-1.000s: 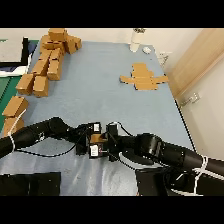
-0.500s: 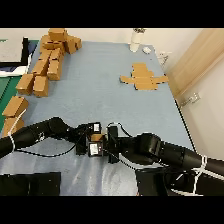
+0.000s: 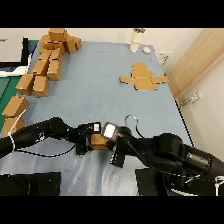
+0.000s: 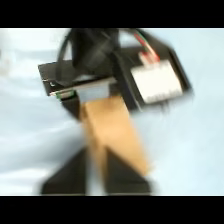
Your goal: Fold the box.
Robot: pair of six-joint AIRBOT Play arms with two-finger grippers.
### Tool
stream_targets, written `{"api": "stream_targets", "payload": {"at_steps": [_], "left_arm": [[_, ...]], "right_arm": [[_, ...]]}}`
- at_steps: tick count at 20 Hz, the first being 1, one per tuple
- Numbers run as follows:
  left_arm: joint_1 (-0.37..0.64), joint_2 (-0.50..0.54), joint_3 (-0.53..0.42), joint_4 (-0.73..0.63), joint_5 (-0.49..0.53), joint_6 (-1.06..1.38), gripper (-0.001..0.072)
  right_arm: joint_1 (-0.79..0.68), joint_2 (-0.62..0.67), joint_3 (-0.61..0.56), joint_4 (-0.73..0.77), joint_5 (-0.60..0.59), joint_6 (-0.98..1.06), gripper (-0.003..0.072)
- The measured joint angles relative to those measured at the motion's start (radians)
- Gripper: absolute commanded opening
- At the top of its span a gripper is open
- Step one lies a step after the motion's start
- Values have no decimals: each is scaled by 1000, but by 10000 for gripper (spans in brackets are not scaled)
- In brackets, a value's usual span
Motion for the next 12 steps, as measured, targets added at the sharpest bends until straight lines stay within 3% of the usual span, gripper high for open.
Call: {"api": "stream_targets", "payload": {"at_steps": [4,9,12], "left_arm": [[0,0,0,0,0,0,527],[0,0,0,0,0,0,527],[0,0,0,0,0,0,527]], "right_arm": [[-4,38,-97,121,-1,409,2],[-9,42,-219,227,394,718,2],[-19,11,-245,248,531,805,3]]}}
